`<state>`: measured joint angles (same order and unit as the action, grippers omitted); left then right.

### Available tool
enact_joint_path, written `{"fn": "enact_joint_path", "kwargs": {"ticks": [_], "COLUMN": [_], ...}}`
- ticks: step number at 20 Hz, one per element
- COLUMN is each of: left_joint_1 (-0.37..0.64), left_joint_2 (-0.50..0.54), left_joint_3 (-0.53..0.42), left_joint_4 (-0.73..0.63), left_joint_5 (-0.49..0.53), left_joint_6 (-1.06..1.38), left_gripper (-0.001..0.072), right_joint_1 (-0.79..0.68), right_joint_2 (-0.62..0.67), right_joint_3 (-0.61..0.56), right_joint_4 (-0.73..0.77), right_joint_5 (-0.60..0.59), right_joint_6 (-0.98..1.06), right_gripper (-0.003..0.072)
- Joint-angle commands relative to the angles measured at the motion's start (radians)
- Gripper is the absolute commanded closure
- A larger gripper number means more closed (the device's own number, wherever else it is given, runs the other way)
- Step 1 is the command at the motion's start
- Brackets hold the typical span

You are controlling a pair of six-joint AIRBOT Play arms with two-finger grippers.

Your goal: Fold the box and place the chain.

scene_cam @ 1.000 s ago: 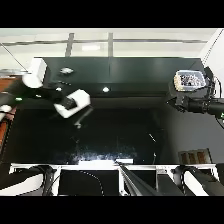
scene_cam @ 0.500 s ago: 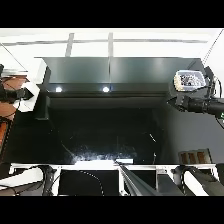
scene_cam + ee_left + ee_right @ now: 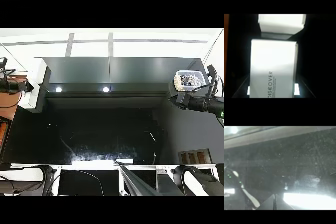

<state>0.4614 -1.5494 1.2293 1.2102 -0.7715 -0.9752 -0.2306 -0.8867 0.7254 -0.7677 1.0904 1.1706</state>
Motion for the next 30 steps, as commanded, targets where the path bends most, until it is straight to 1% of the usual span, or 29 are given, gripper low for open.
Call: {"fn": "enact_joint_path", "kwargs": {"ticks": [1,2,4,5,6,7,8,9,10,11,12,13,14,15,16,17,18,20,23,30], "left_joint_1": [-0.018,-0.021,-0.029,-0.04,-0.06,-0.091,-0.136,-0.197,-0.267,-0.337,-0.418,-0.494,-0.566,-0.64,-0.69,-0.715,-0.713,-0.69,-0.689,-0.691], "left_joint_2": [0.064,0.101,0.174,0.2,0.22,0.243,0.274,0.317,0.37,0.428,0.5,0.571,0.64,0.71,0.767,0.819,0.862,0.921,0.972,0.971], "left_joint_3": [0.096,0.118,0.127,0.127,0.122,0.104,0.071,0.021,-0.045,-0.122,-0.227,-0.335,-0.444,-0.556,-0.643,-0.712,-0.753,-0.766,-0.766,-0.766], "left_joint_4": [0.034,0.004,-0.131,-0.188,-0.216,-0.234,-0.246,-0.246,-0.245,-0.245,-0.245,-0.245,-0.24,-0.196,-0.133,-0.087,-0.081,-0.074,0.026,0.028], "left_joint_5": [-0.076,-0.092,-0.154,-0.223,-0.293,-0.337,-0.352,-0.354,-0.335,-0.289,-0.207,-0.117,-0.031,0.05,0.101,0.133,0.144,0.14,0.147,0.147], "left_joint_6": [-0.013,-0.058,-0.133,-0.169,-0.226,-0.247,-0.25,-0.252,-0.252,-0.252,-0.259,-0.263,-0.26,-0.253,-0.265,-0.309,-0.365,-0.377,-0.33,-0.33], "left_gripper": [-0.0011,-0.0011,-0.0004,0.0088,0.0449,0.0682,0.0687,0.0687,0.0687,0.0688,0.0687,0.0687,0.0687,0.0687,0.0687,0.0687,0.0687,0.0686,0.0685,0.0685], "right_joint_1": [0.0,0.0,0.0,0.0,0.0,-0.001,-0.003,-0.008,-0.011,-0.012,-0.009,-0.005,0.001,0.008,0.015,0.017,0.017,0.017,0.017,0.017], "right_joint_2": [0.0,0.0,0.0,0.0,0.0,0.002,0.005,0.014,0.034,0.07,0.111,0.159,0.217,0.277,0.318,0.338,0.341,0.342,0.341,0.341], "right_joint_3": [-0.001,-0.001,-0.001,-0.001,0.0,0.009,0.028,0.054,0.068,0.066,0.056,0.027,-0.027,-0.103,-0.176,-0.237,-0.265,-0.27,-0.27,-0.27], "right_joint_4": [0.0,0.0,0.0,0.0,-0.001,-0.024,-0.089,-0.165,-0.202,-0.206,-0.207,-0.208,-0.212,-0.217,-0.223,-0.235,-0.248,-0.261,-0.254,-0.255], "right_joint_5": [0.012,0.009,0.004,0.011,0.028,0.053,0.084,0.117,0.136,0.137,0.129,0.093,0.034,-0.029,-0.081,-0.116,-0.126,-0.13,-0.129,-0.129], "right_joint_6": [0.0,0.0,0.0,0.0,-0.006,-0.082,-0.116,-0.088,-0.063,-0.056,-0.057,-0.057,-0.06,-0.099,-0.133,-0.135,-0.135,-0.135,-0.135,-0.135], "right_gripper": [0.0654,0.0654,0.0655,0.0655,0.0654,0.0652,0.0645,0.0645,0.0645,0.0645,0.0645,0.0645,0.0645,0.0645,0.0645,0.0645,0.0644,0.0646,0.0646,0.0646]}}
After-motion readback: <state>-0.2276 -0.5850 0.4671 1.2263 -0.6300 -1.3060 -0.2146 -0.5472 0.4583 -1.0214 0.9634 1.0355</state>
